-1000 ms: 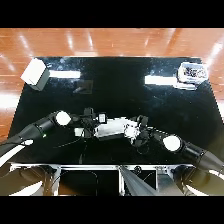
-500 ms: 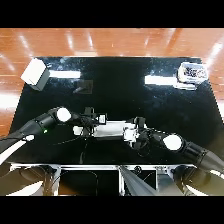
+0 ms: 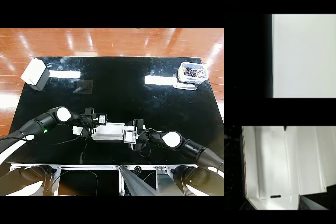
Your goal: Fold the box and place the chain.
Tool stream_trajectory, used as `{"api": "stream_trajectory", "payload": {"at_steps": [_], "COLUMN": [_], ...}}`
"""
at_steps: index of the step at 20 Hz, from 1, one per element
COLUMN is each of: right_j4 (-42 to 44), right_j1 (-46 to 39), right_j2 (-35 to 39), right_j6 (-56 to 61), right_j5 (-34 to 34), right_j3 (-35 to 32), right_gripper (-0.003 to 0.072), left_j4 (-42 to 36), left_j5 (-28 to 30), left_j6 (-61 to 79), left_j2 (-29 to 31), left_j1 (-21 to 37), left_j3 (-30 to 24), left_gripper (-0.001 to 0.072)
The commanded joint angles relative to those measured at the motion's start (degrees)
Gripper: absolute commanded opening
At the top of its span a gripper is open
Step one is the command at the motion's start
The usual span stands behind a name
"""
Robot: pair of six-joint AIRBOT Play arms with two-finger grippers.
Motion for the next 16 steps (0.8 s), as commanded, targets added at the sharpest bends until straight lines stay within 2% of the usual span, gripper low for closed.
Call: {"api": "stream_trajectory", "payload": {"at_steps": [1, 6, 11, 13, 16], "right_j4": [3.41, 5.07, 13.64, 14.69, 14.91], "right_j1": [-0.37, -1.25, -11.39, -13.07, -12.98], "right_j2": [-0.76, -5.11, -7.19, -8.63, -9.49], "right_j6": [-1.88, -2.19, -9.2, -9.66, -10.01], "right_j5": [0.81, 2.01, 15.74, 18.1, 18.1], "right_j3": [0.57, 3.91, 4.52, 4.52, 4.76], "right_gripper": [0.0715, 0.0714, 0.0715, 0.0715, 0.0715], "left_j4": [-0.04, -0.07, -0.24, -0.24, -0.24], "left_j5": [-0.31, -0.33, -0.39, -0.37, -0.35], "left_j6": [-0.09, -0.31, -0.5, -0.5, -0.5], "left_j2": [-0.04, -0.04, -0.04, -0.04, -0.04], "left_j1": [0.04, 0.04, 0.04, 0.04, 0.04], "left_j3": [0.07, 0.07, 0.07, 0.07, 0.07], "left_gripper": [0.0019, 0.002, 0.002, 0.002, 0.002]}}
